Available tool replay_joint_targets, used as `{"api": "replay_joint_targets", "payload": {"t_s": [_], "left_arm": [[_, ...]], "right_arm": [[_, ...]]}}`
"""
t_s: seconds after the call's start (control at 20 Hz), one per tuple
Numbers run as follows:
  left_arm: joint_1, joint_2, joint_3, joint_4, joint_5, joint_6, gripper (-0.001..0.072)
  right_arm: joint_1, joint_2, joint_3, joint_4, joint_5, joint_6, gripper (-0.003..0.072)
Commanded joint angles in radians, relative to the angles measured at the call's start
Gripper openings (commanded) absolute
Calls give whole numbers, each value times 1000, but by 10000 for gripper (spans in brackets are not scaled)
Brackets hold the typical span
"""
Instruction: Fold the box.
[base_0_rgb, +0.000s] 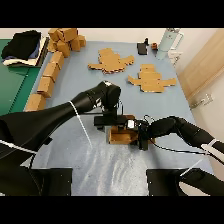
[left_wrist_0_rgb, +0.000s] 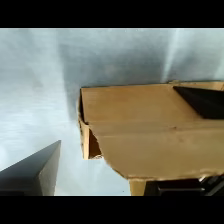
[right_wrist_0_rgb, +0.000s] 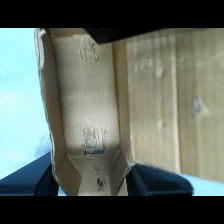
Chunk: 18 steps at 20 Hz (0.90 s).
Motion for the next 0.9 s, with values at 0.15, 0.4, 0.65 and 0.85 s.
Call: {"api": "replay_joint_targets", "payload": {"t_s": [0.15, 0.4, 0.65, 0.85], "left_arm": [[129, 1, 48, -72, -128, 128, 616], [190, 0, 48, -62, -130, 383, 21], [209, 22, 28, 12, -71, 886, 14], [204, 216, -196, -190, 159, 1258, 15]], "right_arm": [[0, -1, -1, -5, -2, 0, 509], [0, -1, 0, -5, -2, -1, 509], [0, -1, -1, -5, -2, 0, 509], [0, -1, 0, -6, -2, 0, 509]]}}
